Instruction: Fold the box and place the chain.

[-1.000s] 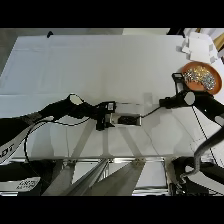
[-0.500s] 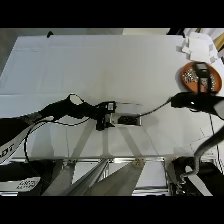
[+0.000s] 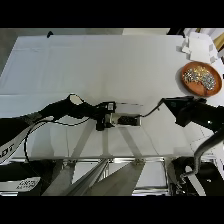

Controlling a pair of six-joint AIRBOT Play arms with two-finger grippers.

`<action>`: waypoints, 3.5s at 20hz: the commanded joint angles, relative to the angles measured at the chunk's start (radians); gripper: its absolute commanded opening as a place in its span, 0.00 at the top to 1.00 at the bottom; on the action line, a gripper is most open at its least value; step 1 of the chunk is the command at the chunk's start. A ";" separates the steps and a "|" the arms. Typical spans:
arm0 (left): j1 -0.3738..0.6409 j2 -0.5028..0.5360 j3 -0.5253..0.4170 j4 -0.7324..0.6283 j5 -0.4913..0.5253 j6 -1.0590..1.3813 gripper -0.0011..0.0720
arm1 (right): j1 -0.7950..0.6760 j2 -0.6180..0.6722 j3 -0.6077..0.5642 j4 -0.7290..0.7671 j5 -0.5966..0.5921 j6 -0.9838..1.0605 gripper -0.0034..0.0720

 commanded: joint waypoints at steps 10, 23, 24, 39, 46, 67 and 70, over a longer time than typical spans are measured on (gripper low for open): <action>0.000 0.000 0.001 0.000 0.000 0.000 0.51 | 0.001 -0.245 0.001 0.473 0.096 -0.266 0.94; 0.000 0.000 0.001 0.000 0.000 0.000 0.51 | 0.294 -0.618 0.001 0.430 -0.070 -0.444 0.94; 0.000 0.000 0.001 0.000 0.000 0.000 0.51 | 0.294 -0.618 0.001 0.407 -0.076 -0.444 0.94; 0.000 0.000 0.001 0.000 0.000 0.000 0.51 | 0.268 -0.618 0.330 -0.104 -0.003 -0.446 0.74; 0.000 0.000 0.001 0.000 0.000 0.000 0.51 | 0.259 -0.808 0.330 -0.188 0.068 -0.537 0.74; 0.000 0.000 0.001 0.000 0.000 0.000 0.51 | 0.462 -0.866 0.329 -0.262 0.185 -0.656 0.51; 0.000 0.000 0.001 0.000 0.000 0.000 0.51 | 0.462 -0.866 0.329 -0.293 0.161 -0.648 0.58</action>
